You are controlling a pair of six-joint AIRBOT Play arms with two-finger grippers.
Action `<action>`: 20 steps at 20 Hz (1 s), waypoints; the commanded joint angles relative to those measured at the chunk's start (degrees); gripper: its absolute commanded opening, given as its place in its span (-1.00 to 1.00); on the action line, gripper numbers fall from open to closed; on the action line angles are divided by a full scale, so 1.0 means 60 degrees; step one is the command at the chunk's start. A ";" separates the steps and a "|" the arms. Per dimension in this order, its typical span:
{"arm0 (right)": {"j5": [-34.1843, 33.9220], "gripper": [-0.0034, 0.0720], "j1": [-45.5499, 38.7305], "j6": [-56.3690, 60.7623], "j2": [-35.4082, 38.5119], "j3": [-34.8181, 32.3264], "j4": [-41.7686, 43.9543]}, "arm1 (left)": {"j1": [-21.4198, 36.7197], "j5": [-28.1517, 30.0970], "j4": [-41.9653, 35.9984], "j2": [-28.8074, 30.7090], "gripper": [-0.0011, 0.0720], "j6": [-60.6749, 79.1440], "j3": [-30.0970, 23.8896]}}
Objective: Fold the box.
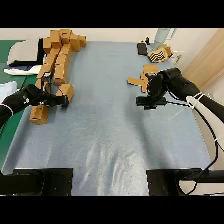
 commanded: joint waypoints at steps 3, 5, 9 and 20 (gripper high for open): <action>0.0000 -0.90 0.0004 0.0000 -0.0004 0.0011 0.0000 | 0.0273 0.0798 0.0561 -0.0350 0.25 -0.0783 0.0113; 0.0004 -0.90 0.0004 0.0000 -0.0004 0.0011 0.0004 | 0.0503 0.1009 0.0652 -0.0350 0.25 -0.0772 0.0164; 0.0000 -0.90 0.0004 0.0000 -0.0004 0.0011 0.0000 | 0.0743 0.1665 0.0812 -0.0350 0.25 -0.0452 0.0164; 0.0004 -0.90 0.0004 0.0000 -0.0004 0.0011 0.0000 | 0.0732 0.2255 0.0805 -0.0852 0.25 0.0193 0.0160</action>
